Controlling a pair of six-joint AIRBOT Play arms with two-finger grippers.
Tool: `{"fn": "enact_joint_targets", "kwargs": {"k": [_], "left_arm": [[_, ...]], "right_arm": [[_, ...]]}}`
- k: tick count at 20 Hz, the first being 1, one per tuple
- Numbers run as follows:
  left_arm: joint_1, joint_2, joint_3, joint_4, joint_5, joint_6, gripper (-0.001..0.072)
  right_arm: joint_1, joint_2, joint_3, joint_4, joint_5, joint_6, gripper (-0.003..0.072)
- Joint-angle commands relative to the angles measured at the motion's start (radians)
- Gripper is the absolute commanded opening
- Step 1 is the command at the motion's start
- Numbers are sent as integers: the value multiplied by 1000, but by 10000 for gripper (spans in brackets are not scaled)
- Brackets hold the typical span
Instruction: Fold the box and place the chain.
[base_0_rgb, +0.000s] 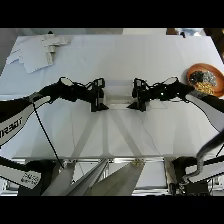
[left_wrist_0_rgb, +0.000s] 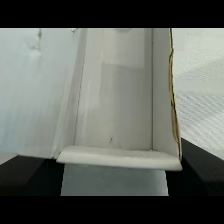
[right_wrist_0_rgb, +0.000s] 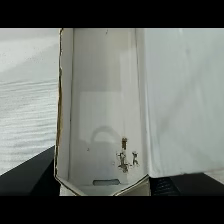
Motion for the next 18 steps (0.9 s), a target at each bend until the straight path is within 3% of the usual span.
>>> {"fn": "enact_joint_targets", "kwargs": {"k": [1,2,8,18], "left_arm": [[-2,-1,2,6,6,-6,595],[-4,-1,2,8,6,-3,593],[-6,-1,2,8,3,2,265],[-6,-1,2,7,5,0,276]], "right_arm": [[0,0,0,0,2,0,458],[0,0,0,0,2,0,458],[0,0,0,0,2,0,458],[0,0,0,0,2,0,458]]}}
